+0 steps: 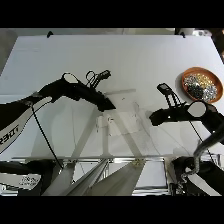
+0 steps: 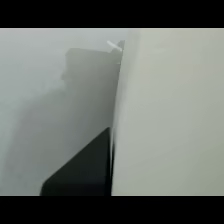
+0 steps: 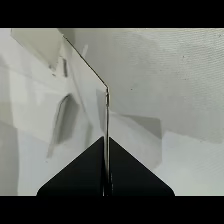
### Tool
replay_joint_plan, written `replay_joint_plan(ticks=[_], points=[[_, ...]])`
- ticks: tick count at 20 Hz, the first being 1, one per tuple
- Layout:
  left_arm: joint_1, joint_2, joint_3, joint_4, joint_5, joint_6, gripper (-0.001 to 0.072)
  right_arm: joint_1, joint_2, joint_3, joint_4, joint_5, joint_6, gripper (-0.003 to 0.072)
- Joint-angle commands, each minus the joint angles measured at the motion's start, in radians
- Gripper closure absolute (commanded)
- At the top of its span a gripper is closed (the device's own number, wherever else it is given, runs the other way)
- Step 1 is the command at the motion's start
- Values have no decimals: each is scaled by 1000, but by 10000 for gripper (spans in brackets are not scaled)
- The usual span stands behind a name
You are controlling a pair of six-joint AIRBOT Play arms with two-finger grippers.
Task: Fold the box and place the chain.
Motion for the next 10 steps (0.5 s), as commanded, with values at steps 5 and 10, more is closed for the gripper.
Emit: replay_joint_plan(ticks=[5, 10], points=[[-1, 2, -1, 25, -8, 47, 706, 1, 1, -1, -1, 2, 1, 670], [-37, 85, -1, 25, -37, 121, 708, 0, 1, 18, -2, 76, 2, 421]])
